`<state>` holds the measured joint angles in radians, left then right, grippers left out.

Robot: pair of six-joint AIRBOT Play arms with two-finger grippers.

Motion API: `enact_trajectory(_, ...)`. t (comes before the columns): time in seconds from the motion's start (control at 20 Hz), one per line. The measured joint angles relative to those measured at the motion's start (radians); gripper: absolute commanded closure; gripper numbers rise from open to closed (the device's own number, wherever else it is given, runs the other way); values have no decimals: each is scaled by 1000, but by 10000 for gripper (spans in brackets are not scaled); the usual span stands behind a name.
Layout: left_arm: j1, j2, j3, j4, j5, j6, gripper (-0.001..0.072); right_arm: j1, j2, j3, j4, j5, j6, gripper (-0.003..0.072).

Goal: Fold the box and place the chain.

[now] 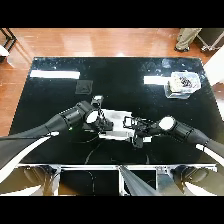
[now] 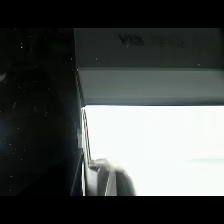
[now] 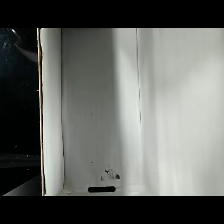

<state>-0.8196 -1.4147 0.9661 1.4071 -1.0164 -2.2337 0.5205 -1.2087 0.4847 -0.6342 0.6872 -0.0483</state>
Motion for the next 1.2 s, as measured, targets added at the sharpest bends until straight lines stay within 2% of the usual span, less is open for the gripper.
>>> enact_trajectory(0.15,0,-7,1,-1,-2,0,405,0,0,0,0,0,0,356)
enact_trajectory(0.2,0,-10,0,-4,-10,-2,486,0,0,0,0,0,0,356)
enact_trajectory(0.25,0,-11,0,-2,-18,-2,624,0,0,0,0,0,0,356)
enact_trajectory(0.3,1,-12,0,0,-25,2,687,0,0,0,0,0,0,356)
enact_trajectory(0.7,0,-14,0,-13,-19,13,688,2,0,0,0,-1,0,356)
enact_trajectory(0.75,0,-14,1,-15,-18,13,682,2,0,0,0,-1,0,356)
enact_trajectory(0.8,0,-14,1,-17,-17,13,606,2,0,0,0,-1,0,356)
enact_trajectory(0.85,0,-14,1,-19,-16,15,443,2,0,0,0,-1,0,356)
enact_trajectory(0.9,1,-14,1,-28,-4,13,343,2,0,0,0,-1,0,356)
enact_trajectory(1.2,0,-14,4,-35,-9,-15,333,2,0,0,1,-2,0,356)
